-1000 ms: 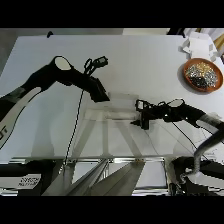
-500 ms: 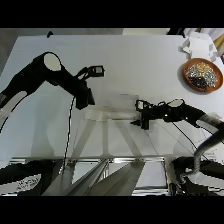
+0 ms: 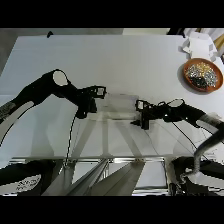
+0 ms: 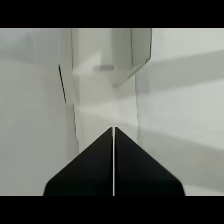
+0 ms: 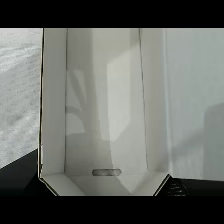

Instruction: Fold the box and place the chain.

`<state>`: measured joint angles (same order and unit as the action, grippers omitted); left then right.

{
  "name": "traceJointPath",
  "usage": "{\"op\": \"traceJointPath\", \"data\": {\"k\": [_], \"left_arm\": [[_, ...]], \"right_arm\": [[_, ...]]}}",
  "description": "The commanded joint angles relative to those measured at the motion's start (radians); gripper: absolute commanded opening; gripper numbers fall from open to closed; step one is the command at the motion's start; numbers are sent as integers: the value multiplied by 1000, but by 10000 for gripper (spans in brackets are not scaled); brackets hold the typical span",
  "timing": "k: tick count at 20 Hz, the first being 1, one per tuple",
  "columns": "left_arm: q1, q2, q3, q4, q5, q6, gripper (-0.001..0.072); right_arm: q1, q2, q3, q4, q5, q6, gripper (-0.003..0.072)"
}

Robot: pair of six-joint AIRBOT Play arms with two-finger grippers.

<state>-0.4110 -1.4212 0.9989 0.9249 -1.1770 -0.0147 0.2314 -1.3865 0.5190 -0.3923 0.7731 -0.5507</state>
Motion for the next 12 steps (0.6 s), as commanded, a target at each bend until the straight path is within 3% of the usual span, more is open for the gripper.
{"op": "traceJointPath", "data": {"k": [1, 3, 6, 12], "left_arm": [[-2, 5, -21, -291, 45, 182, 9], [-2, -1, -20, -509, 70, 286, 8], [-2, -40, -20, -746, 187, 332, 6], [-10, -190, 3, -780, 223, 264, 6]], "right_arm": [[0, 0, 0, 0, 0, 0, 401], [0, 1, 0, 0, 0, 0, 401], [0, 1, 0, 0, 0, 0, 401], [0, 1, 0, 0, 0, 0, 401]]}}
